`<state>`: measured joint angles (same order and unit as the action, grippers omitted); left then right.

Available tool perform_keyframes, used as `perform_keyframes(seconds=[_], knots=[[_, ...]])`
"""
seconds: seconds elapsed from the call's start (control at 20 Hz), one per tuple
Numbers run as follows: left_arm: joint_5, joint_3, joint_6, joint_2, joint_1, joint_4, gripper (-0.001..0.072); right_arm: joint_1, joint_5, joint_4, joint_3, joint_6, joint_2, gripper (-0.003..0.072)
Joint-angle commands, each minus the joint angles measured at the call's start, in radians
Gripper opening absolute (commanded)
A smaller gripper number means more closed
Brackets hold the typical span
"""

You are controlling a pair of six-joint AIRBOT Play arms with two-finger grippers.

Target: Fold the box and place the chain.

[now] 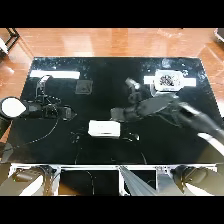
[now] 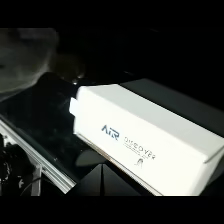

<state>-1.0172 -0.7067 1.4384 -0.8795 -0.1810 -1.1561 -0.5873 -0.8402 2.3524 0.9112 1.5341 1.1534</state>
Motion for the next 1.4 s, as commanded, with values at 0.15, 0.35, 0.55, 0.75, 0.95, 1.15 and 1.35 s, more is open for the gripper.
perform_keyframes(seconds=[0.15,0.35,0.55,0.75,0.95,1.15,1.35], knots=[[-0.105,-0.001,-0.694,-0.052,-0.005,0.38,0.0628,0.173,-0.246,-0.407,-0.148,-0.013,-0.312,0.0017],[-0.042,-0.002,-1.025,-0.1,-0.148,0.354,0.064,0.176,-0.125,-0.384,-0.291,-0.035,-0.319,0.0018],[0.114,-0.002,-1.08,-0.108,-0.3,0.184,0.0638,0.176,-0.095,-0.383,-0.315,-0.039,-0.319,0.0017],[0.1,-0.002,-1.07,-0.137,-0.335,0.173,0.0636,0.176,-0.081,-0.383,-0.315,-0.039,-0.319,0.0017],[0.091,-0.049,-1.067,-0.195,-0.335,0.234,0.0636,0.176,-0.037,-0.383,-0.315,-0.039,-0.319,0.0018],[-0.01,-0.164,-1.074,-0.302,-0.335,0.199,0.0637,0.176,-0.039,-0.382,-0.315,-0.039,-0.319,0.0017],[-0.008,-0.181,-1.155,-0.319,-0.338,0.165,0.0639,0.176,-0.05,-0.383,-0.315,-0.039,-0.319,0.0018]])
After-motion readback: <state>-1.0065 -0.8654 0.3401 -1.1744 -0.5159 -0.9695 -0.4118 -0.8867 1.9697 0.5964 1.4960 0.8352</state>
